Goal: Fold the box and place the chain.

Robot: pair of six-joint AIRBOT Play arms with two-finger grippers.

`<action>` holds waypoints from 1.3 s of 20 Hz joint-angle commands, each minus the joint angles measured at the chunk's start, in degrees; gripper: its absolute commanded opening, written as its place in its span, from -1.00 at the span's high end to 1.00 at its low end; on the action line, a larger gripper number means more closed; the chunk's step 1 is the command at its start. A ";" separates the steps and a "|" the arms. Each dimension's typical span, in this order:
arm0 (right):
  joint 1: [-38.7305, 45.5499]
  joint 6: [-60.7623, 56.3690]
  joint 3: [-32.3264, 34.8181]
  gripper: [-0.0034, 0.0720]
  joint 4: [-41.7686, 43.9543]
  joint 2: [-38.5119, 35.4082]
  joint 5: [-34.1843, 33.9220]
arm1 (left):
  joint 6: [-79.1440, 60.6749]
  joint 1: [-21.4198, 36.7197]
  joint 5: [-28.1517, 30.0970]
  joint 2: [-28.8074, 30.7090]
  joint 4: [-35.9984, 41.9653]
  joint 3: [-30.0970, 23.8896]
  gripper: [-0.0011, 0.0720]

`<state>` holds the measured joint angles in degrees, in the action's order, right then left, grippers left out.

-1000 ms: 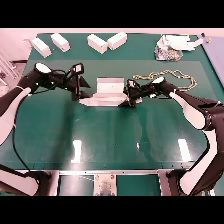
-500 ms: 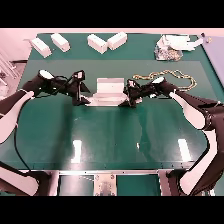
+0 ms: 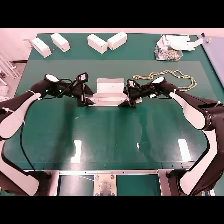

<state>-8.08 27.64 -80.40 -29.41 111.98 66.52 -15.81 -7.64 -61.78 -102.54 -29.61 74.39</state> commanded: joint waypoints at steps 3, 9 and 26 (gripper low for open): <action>-0.02 -0.02 -0.02 -0.40 0.00 0.02 0.02 | -0.46 -0.61 1.57 -0.44 0.74 0.07 -0.62; 0.00 -0.02 -0.02 -0.40 0.00 0.02 0.02 | -0.33 -0.66 2.78 -0.74 1.57 0.07 -0.10; 0.00 -0.02 -0.02 -0.40 0.00 0.02 0.02 | -3.93 -3.61 3.02 -1.99 4.59 0.07 0.21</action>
